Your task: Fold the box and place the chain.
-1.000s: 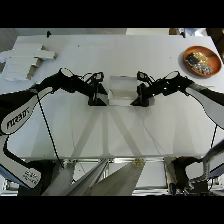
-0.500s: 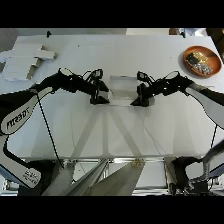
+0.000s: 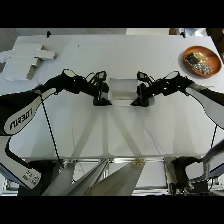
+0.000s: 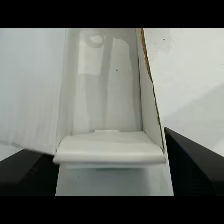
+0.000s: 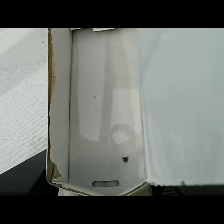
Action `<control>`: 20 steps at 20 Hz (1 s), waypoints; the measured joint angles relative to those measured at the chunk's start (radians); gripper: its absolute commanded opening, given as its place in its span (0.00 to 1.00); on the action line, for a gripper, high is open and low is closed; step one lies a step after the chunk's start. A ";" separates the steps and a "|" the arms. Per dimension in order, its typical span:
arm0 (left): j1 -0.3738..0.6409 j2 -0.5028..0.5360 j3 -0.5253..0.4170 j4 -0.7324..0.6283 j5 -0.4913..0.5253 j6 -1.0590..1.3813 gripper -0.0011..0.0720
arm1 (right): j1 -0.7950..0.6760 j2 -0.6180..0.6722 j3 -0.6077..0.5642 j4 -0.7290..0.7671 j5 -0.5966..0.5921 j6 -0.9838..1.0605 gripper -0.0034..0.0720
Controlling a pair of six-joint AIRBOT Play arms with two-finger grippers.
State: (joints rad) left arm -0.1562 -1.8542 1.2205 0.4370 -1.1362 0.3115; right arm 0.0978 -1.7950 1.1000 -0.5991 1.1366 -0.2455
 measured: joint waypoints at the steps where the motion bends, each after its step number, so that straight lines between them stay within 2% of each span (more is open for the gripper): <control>1: -0.007 -0.001 0.000 0.000 0.003 0.000 0.97 | 0.000 0.000 0.000 0.000 0.000 0.000 0.65; 8: -0.031 -0.003 0.000 0.011 0.049 -0.047 0.97 | 0.000 0.000 0.000 0.000 0.000 0.003 0.65; 9: -0.032 -0.003 0.000 0.013 0.060 -0.054 0.91 | 0.000 0.000 0.000 0.000 0.000 0.003 0.65; 10: -0.033 -0.002 0.000 0.019 0.067 -0.060 0.79 | 0.000 0.000 0.000 0.000 0.000 0.003 0.65; 12: -0.034 0.000 0.000 0.032 0.072 -0.068 0.75 | 0.000 0.000 0.000 0.000 0.000 0.003 0.65; 13: -0.034 0.000 0.000 0.036 0.073 -0.069 0.67 | 0.000 0.000 0.000 0.000 0.000 0.003 0.65; 20: -0.034 0.000 0.000 0.051 0.081 -0.076 0.67 | 0.000 0.000 0.000 0.000 0.000 0.002 0.65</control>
